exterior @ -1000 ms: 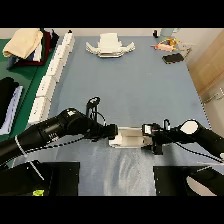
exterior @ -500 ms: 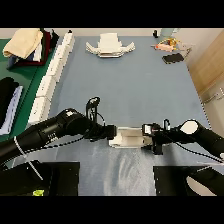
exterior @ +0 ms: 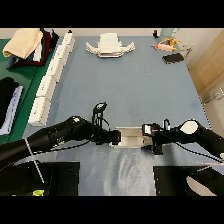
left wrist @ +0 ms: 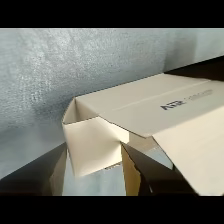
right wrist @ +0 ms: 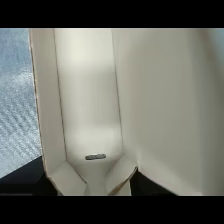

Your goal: Fold the box.

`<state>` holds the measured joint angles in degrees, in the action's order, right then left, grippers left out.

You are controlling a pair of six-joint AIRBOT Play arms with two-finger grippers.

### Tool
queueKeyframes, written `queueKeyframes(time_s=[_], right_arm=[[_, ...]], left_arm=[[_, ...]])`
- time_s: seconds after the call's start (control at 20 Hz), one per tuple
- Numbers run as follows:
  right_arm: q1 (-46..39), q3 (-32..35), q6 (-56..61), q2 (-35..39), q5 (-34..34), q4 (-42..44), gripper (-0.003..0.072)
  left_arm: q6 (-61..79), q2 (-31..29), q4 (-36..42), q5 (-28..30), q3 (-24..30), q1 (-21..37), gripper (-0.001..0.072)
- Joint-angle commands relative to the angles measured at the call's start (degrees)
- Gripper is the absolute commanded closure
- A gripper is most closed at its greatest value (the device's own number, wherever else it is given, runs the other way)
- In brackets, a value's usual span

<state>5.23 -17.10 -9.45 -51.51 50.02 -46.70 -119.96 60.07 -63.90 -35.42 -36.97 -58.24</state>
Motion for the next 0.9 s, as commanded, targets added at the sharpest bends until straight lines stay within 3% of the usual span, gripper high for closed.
queueKeyframes(time_s=[0.0,0.15,0.2,0.3,0.4,0.5,0.85], right_arm=[[0.00,-0.04,0.02,0.04,0.02,0.00,0.0168],[0.00,-0.04,0.02,0.04,0.02,0.00,0.0167],[0.00,-0.04,0.02,0.04,0.02,0.00,0.0168],[0.00,-0.04,0.02,0.04,0.02,0.00,0.0167],[0.00,-0.04,0.02,0.04,0.02,0.00,0.0167],[0.00,-0.04,0.02,0.04,0.02,0.00,0.0167],[0.00,-0.04,0.02,0.04,0.02,0.00,0.0167]], left_arm=[[0.79,3.17,1.16,3.67,0.13,-1.44,0.0188],[-0.59,3.37,1.09,5.31,0.13,-1.36,0.0191],[-1.20,3.61,0.94,5.29,0.13,-1.38,0.0297],[-1.99,4.11,1.14,5.42,0.13,-1.42,0.0356],[-3.13,4.24,1.14,5.55,0.04,-1.42,0.0357],[-3.52,4.24,1.09,5.53,-0.20,-1.42,0.0503],[-4.22,7.65,0.68,-0.11,-4.85,-1.44,0.0503]])
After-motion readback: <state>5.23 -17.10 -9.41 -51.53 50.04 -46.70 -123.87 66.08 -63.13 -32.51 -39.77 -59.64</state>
